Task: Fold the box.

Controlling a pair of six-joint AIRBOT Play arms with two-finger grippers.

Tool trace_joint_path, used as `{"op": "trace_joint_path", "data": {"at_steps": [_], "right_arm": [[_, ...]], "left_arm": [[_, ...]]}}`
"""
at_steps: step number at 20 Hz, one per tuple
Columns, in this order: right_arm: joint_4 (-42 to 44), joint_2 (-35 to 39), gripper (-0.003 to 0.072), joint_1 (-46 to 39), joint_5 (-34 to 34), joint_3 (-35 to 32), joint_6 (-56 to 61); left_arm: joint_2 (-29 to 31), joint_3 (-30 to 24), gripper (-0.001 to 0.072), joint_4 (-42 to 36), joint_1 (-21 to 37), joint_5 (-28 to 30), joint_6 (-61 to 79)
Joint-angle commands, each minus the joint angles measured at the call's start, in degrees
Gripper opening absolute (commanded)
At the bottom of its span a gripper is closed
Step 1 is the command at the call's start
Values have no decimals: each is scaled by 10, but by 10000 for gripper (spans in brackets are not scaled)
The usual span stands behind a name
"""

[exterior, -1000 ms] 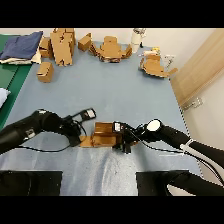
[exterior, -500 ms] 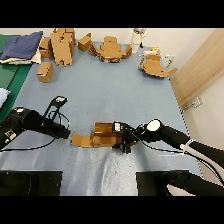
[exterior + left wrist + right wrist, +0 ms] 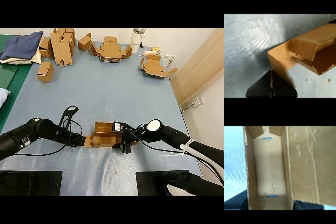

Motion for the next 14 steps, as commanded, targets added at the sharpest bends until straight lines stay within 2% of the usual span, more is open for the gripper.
{"op": "trace_joint_path", "data": {"at_steps": [1,10,14], "right_arm": [[0,0,504,0,0,0,0],[0,0,504,0,0,0,0],[0,0,504,0,0,0,0]], "left_arm": [[-4,-1,13,-27,-26,23,-4],[24,0,14,-132,-26,27,-4],[24,0,14,-136,-26,19,-4]]}}
